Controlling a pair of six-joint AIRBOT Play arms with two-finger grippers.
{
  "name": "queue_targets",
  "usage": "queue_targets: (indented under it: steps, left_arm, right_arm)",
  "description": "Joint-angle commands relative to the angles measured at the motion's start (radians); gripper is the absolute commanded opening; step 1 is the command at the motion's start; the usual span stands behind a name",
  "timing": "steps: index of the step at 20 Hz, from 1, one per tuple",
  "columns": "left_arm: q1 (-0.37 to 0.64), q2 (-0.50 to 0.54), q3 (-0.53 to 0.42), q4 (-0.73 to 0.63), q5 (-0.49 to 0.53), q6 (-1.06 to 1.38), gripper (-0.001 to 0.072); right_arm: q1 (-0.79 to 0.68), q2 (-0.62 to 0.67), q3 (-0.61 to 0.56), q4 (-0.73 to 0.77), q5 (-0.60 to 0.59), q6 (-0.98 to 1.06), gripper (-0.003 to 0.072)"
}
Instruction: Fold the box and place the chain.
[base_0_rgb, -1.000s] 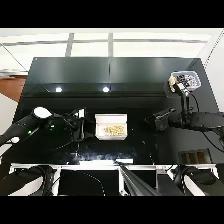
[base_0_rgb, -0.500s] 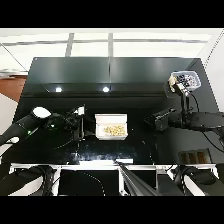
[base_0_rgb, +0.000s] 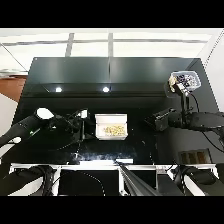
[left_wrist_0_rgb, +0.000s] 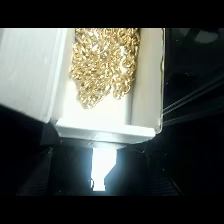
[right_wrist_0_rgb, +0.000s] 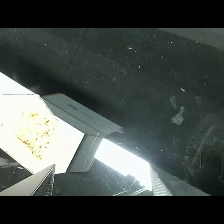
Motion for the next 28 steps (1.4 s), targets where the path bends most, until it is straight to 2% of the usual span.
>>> queue_targets:
  steps: [1,14,21,28]
  left_arm:
    - [-0.027,-0.017,0.0,-0.015,0.012,-0.021,0.0713]
    - [-0.028,-0.022,0.0,-0.016,0.037,0.053,0.0712]
    - [-0.028,-0.033,0.0,-0.083,0.039,0.065,0.071]
    - [-0.028,-0.033,0.001,-0.085,0.045,0.063,0.0706]
  right_arm:
    - [0.001,-0.001,-0.001,0.0,0.002,0.0,0.071]
    - [0.001,-0.001,-0.001,0.0,0.004,0.004,0.0703]
    - [0.001,-0.001,-0.001,0.0,0.004,0.007,0.0703]
    - [0.001,-0.001,-0.001,0.0,0.005,0.007,0.0703]
